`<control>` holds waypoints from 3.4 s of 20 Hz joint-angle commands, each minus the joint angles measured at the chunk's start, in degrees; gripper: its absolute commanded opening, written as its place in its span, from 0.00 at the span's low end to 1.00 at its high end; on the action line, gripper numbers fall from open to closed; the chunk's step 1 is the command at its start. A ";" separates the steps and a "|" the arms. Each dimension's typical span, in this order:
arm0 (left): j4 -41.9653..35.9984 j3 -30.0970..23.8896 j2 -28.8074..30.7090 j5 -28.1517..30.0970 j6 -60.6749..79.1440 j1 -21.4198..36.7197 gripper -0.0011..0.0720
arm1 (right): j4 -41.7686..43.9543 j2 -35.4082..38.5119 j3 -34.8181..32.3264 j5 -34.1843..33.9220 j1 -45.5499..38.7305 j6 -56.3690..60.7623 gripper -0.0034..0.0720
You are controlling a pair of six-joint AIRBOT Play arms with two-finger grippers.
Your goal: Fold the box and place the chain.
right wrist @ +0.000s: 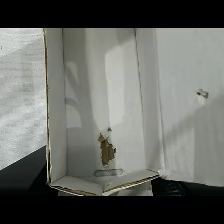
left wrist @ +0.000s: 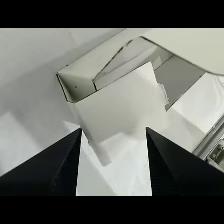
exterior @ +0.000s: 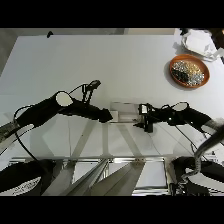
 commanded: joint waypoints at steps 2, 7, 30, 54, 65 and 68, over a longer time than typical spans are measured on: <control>5.35 3.78 -2.80 -0.17 -7.74 -2.25 0.64 | 0.02 0.04 -0.02 0.02 -0.02 0.02 0.59; 5.57 6.62 -4.22 -0.15 -8.48 -3.89 0.63 | 0.02 0.04 0.00 0.02 -0.02 0.02 0.59; 30.73 20.59 -14.60 -7.72 -30.47 -12.83 0.52 | 0.02 0.04 0.00 0.02 -0.04 0.02 0.59; 34.80 26.88 -20.74 -16.72 -56.74 -16.37 0.24 | 0.02 0.04 -0.02 0.02 -0.02 0.02 0.59; 38.40 29.99 -22.80 -18.69 -63.60 -17.57 0.22 | 0.02 0.04 0.00 0.02 -0.02 0.02 0.59; 38.62 29.99 -23.89 -19.32 -63.58 -18.25 0.10 | 0.02 0.04 0.00 0.02 -0.02 0.02 0.59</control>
